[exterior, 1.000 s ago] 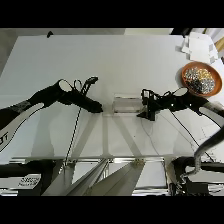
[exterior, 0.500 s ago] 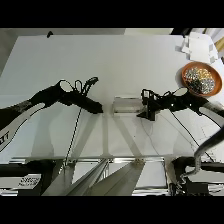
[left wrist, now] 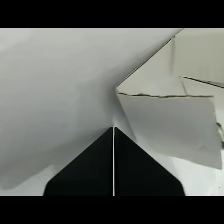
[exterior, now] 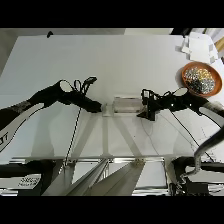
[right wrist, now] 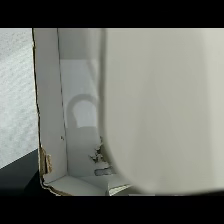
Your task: Fold the box and place the chain.
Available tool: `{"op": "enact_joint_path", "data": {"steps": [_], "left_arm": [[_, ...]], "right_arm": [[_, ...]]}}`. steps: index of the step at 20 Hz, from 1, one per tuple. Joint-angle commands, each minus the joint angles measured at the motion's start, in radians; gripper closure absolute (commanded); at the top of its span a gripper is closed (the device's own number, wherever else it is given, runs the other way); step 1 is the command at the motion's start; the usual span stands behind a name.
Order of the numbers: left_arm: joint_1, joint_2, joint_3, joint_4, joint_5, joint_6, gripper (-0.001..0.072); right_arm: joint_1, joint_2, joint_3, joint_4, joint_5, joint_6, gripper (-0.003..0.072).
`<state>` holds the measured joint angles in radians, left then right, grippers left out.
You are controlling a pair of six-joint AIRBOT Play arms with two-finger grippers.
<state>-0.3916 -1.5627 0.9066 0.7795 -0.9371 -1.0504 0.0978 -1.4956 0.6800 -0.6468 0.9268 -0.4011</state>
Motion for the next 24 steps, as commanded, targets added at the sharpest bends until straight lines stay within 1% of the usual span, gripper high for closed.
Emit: {"op": "enact_joint_path", "data": {"steps": [1, 7, 12, 13, 14, 18, 19, 20, 24], "left_arm": [[-0.029, -0.016, 0.0, -0.024, 0.01, 0.014, 0.0705], [-0.032, 0.016, 0.003, -0.029, 0.01, 0.014, 0.0704], [-0.04, 0.053, 0.005, -0.086, 0.014, 0.064, 0.0695], [-0.044, 0.059, 0.006, -0.096, 0.015, 0.07, 0.068], [-0.048, 0.063, 0.007, -0.108, 0.016, 0.085, 0.0627], [-0.061, 0.069, 0.008, -0.144, 0.035, 0.086, 0.0615], [-0.062, 0.069, 0.008, -0.144, 0.035, 0.085, 0.0603], [-0.062, 0.069, 0.008, -0.144, 0.035, 0.085, 0.0533], [-0.062, 0.075, 0.008, -0.166, 0.036, 0.086, 0.0527]], "right_arm": [[0.001, 0.0, 0.0, 0.0, 0.0, 0.0, 0.0127], [0.001, 0.0, 0.0, 0.0, 0.0, 0.0, 0.0127], [0.001, 0.0, 0.0, 0.0, 0.0, 0.0, 0.0127], [0.001, 0.0, 0.0, 0.0, 0.0, 0.0, 0.0127], [0.001, 0.0, 0.0, 0.0, 0.0, 0.0, 0.0127], [0.001, 0.0, 0.0, 0.0, 0.0, 0.0, 0.0127], [0.001, 0.0, 0.0, 0.0, 0.0, 0.0, 0.0127], [0.001, 0.0, 0.0, 0.0, 0.0, 0.0, 0.0127], [0.001, 0.0, 0.0, 0.0, 0.0, 0.0, 0.0127]]}}
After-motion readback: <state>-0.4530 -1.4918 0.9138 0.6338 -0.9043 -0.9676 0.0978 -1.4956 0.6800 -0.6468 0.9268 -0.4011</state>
